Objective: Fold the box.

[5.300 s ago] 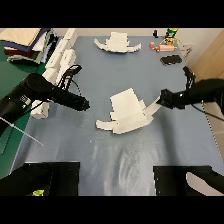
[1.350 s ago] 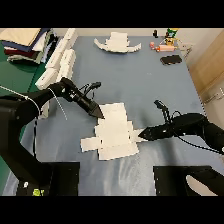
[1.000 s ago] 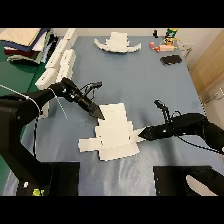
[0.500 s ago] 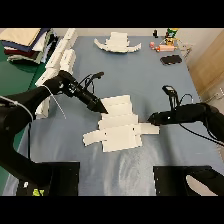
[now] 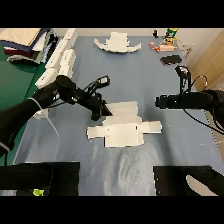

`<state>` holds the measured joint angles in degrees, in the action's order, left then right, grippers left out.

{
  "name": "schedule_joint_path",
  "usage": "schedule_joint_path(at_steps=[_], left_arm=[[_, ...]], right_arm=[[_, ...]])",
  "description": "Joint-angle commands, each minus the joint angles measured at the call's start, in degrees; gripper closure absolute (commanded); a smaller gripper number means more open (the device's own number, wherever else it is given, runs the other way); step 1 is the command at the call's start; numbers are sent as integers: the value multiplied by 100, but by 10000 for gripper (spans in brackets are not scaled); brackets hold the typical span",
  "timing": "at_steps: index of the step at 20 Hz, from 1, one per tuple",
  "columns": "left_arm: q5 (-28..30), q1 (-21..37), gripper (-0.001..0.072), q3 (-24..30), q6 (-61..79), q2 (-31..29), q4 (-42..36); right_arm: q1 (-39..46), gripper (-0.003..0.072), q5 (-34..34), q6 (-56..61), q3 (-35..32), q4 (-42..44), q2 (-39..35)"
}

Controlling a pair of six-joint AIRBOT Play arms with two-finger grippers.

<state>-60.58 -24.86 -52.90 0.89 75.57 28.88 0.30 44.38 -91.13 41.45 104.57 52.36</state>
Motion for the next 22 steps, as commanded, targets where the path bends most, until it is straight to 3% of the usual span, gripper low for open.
schedule_joint_path(at_steps=[1, 4, 10, 15, 22], left_arm=[[1377, -531, 705, 826, 758, -623, 28], [1722, -824, 704, 1169, 901, -855, 28], [1707, -837, 700, 1248, 739, -844, 96], [1513, -826, 700, 828, -669, -844, 1193], [1287, -837, 700, 708, -358, -841, 789]], right_arm=[[0, 453, -4, 289, 76, -31, 9], [0, 453, -2, 286, 72, 114, 9], [-4, 453, 201, 286, 66, 195, 20], [-4, 453, 358, 286, 66, 234, 20], [-4, 453, 369, 284, 66, 236, 20]])
